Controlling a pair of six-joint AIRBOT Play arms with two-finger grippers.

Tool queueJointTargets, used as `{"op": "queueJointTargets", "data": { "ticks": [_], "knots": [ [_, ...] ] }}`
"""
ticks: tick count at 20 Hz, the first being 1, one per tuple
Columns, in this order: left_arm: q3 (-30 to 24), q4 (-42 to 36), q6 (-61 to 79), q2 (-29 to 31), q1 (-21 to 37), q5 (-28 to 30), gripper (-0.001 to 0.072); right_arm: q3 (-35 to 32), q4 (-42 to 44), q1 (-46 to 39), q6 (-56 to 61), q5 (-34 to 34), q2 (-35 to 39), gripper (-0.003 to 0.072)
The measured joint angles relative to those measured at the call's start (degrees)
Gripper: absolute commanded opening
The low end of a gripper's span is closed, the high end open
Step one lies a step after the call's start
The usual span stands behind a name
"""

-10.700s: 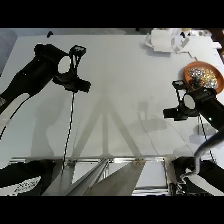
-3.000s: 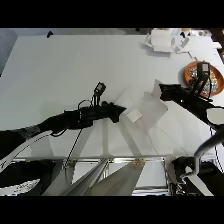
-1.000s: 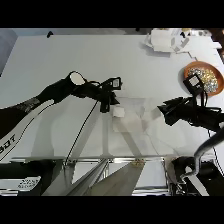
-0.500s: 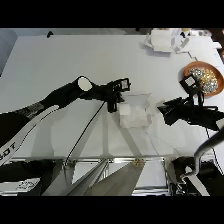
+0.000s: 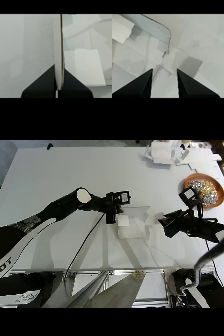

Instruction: Fold the box and place the chain.

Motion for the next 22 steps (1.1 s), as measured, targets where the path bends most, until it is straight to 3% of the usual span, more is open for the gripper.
{"op": "queueJointTargets", "data": {
  "ticks": [16,22],
  "knots": [
    [0.0,1.2,0.0,-0.7,0.0,-2.4,0.0006,-0.1,-0.2,0.0,-0.9,0.0,-0.2,0.0339],
    [0.0,1.2,4.3,-0.6,0.0,-3.3,0.0005,-0.8,1.6,3.0,-8.2,-2.6,-6.1,0.034]
  ]
}}
